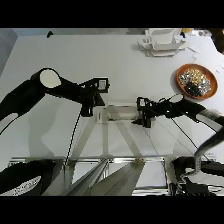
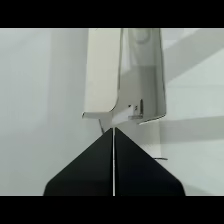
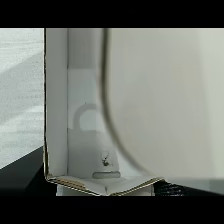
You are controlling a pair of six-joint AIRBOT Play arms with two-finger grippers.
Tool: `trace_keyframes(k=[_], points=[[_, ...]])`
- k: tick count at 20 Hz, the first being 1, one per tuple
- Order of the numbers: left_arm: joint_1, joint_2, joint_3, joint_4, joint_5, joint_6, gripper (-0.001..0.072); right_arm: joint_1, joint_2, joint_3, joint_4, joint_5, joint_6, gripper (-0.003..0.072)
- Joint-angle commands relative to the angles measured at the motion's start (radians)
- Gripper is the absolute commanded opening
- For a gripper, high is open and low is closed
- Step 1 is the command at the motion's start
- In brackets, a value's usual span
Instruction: Fold the box and place the chain.
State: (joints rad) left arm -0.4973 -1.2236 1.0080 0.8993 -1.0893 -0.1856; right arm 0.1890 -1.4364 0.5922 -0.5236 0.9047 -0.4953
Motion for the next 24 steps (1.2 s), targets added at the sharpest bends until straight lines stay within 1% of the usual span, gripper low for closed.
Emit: trace_keyframes(k=[1, 3, 5, 7, 9, 11, 12, 13, 15, 19, 22, 24], points=[[-0.064, 0.047, 0.000, 0.029, -0.014, -0.050, 0.0007, 0.001, 0.001, 0.000, 0.000, 0.000, 0.000, 0.0350], [-0.119, 0.012, 0.000, 0.029, 0.023, -0.050, 0.0007, 0.001, 0.001, 0.000, 0.000, 0.000, 0.000, 0.0350], [-0.164, -0.035, 0.000, 0.019, 0.110, -0.050, 0.0007, 0.001, 0.001, 0.000, 0.000, 0.000, 0.000, 0.0350], [-0.183, -0.092, 0.000, 0.005, 0.221, -0.051, 0.0007, 0.001, 0.001, 0.000, 0.000, 0.000, 0.000, 0.0350], [-0.182, -0.146, 0.000, -0.058, 0.371, -0.052, 0.0007, 0.001, 0.001, 0.000, 0.000, 0.000, 0.000, 0.0350], [-0.180, -0.192, 0.000, -0.196, 0.557, -0.051, 0.0005, 0.001, 0.001, 0.000, 0.000, 0.000, 0.000, 0.0350], [-0.180, -0.212, 0.000, -0.251, 0.627, -0.051, 0.0005, 0.001, 0.001, 0.000, 0.000, 0.000, 0.000, 0.0350], [-0.180, -0.231, 0.000, -0.279, 0.665, -0.051, 0.0004, 0.001, 0.001, 0.000, 0.000, 0.000, 0.000, 0.0350], [-0.180, -0.267, 0.000, -0.284, 0.673, -0.051, 0.0004, 0.001, 0.001, 0.000, 0.000, 0.000, 0.000, 0.0350], [-0.180, -0.312, 0.000, -0.280, 0.612, -0.070, 0.0004, 0.001, 0.001, 0.000, 0.000, 0.000, 0.000, 0.0350], [-0.180, -0.310, 0.000, -0.278, 0.585, -0.070, 0.0005, 0.001, 0.001, 0.000, 0.000, 0.000, 0.000, 0.0350], [-0.180, -0.281, 0.000, -0.272, 0.564, -0.069, 0.0006, 0.001, 0.001, 0.000, 0.000, 0.000, 0.000, 0.0350]])
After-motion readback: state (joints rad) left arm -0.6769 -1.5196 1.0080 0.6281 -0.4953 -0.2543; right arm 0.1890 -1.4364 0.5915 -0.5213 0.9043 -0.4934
